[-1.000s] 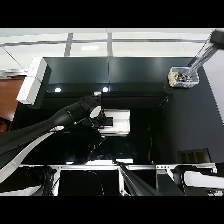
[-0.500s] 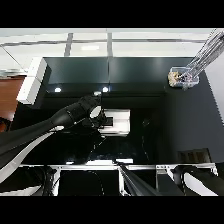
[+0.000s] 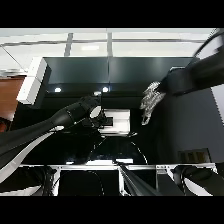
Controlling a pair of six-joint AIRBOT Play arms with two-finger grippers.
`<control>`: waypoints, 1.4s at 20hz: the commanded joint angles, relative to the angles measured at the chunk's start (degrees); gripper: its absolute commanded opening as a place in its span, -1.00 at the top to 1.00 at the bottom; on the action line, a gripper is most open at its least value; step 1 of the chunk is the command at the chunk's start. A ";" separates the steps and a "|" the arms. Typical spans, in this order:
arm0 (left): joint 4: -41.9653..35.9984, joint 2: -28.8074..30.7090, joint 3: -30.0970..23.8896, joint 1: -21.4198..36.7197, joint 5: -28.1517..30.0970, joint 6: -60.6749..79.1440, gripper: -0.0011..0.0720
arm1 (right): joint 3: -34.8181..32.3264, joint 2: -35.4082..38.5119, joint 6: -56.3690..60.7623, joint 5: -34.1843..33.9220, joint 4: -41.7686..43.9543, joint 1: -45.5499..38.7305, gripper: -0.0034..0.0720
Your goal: Fold the box and place the chain.
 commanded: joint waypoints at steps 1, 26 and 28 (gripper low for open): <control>0.02 0.00 0.04 0.04 0.00 0.00 0.91 | -9.05 0.11 0.83 -11.85 3.61 7.52 0.88; 0.02 0.00 0.04 0.04 0.02 0.00 0.91 | -39.50 -0.68 7.41 -41.99 4.13 14.84 0.20; 0.04 0.00 0.04 0.04 0.00 0.00 0.91 | -38.97 -0.15 7.17 -39.91 3.15 12.41 -0.14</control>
